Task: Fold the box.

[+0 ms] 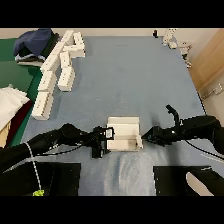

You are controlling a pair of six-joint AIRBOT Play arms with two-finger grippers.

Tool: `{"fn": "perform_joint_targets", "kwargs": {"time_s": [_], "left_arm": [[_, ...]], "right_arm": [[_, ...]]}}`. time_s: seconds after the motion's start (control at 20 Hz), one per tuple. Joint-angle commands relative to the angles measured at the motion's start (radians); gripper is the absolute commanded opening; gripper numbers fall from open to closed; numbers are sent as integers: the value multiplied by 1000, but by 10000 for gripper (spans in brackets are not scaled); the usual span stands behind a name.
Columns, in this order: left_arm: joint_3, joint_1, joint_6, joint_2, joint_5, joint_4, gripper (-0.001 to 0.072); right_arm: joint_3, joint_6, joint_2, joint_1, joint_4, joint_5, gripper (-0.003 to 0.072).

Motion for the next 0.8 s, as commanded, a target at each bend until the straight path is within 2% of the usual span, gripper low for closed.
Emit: {"fn": "perform_joint_targets", "kwargs": {"time_s": [0.0, 0.2, 0.4, 0.5, 0.75], "left_arm": [[1, 0, 0, 0, 0, 0, 477], [1, 0, 0, 0, 0, 0, 477], [1, 0, 0, 0, 0, 0, 477], [1, 0, 0, 0, 0, 0, 477], [1, 0, 0, 0, 0, 0, 477]], "right_arm": [[3, -1, 14, 2, -1, 2, 483], [3, 1, 14, 47, -3, 23, 481], [20, 133, 12, 266, -95, 206, 467], [63, 301, 7, 376, -219, 272, 444], [216, 697, -72, 620, -575, 267, 443]]}}
